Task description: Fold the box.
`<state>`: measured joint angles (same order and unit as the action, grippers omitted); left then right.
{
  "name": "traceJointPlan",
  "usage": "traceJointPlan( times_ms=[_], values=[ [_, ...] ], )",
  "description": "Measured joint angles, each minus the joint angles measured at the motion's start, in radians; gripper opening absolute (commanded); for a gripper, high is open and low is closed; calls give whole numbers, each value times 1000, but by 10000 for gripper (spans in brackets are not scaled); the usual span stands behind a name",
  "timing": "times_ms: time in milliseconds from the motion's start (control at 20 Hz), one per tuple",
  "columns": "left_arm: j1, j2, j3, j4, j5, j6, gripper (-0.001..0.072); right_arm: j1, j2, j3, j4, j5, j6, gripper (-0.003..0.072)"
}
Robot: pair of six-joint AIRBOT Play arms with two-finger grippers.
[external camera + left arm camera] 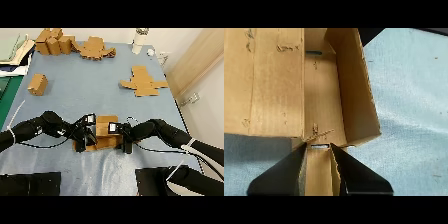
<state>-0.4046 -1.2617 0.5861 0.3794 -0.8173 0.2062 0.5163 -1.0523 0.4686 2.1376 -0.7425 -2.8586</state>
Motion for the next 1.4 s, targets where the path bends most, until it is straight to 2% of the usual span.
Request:
traceJointPlan(
  times_ms=[700,1100,1400],
  values=[
    [2,-11,-3,-60,17,8,227,0,0,0,4,0,4,506],
    [66,64,-3,135,17,-16,226,0,-1,0,4,0,3,506],
    [48,154,-22,186,-2,-45,259,0,-1,0,3,0,1,506]
  ],
)
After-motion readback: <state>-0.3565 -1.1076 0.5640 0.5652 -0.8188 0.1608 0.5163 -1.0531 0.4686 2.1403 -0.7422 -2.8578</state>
